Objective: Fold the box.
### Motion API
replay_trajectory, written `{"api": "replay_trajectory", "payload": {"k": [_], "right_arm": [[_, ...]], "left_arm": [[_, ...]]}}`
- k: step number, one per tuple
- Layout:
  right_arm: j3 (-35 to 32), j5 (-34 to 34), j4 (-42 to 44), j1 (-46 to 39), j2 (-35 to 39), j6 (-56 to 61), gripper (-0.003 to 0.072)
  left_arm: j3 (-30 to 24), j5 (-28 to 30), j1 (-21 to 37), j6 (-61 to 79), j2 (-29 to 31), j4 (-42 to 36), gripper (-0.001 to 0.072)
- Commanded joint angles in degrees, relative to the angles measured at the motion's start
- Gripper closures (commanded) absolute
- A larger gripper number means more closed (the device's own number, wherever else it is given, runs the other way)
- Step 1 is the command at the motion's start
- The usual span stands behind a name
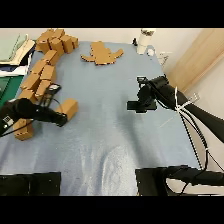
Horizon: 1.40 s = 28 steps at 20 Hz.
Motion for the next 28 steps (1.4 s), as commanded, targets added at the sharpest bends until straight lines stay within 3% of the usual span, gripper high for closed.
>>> {"api": "replay_trajectory", "payload": {"k": [1,8,20,28], "right_arm": [[0.1,0.0,0.0,0.0,0.0,0.0,0.0682],[0.1,0.0,0.0,0.0,0.0,0.0,0.0682],[0.1,-0.1,0.0,0.0,0.0,0.0,0.0682],[0.1,-0.1,0.0,0.0,0.0,0.0,0.0682]], "left_arm": [[0.0,-5.3,7.3,-11.5,0.5,6.6,0.0184],[0.0,-5.3,10.1,-23.6,0.4,14.0,0.0184],[2.3,15.9,10.1,-21.9,-9.4,14.1,0.0185],[9.6,15.8,10.1,-19.3,-18.5,16.2,0.0186]]}}
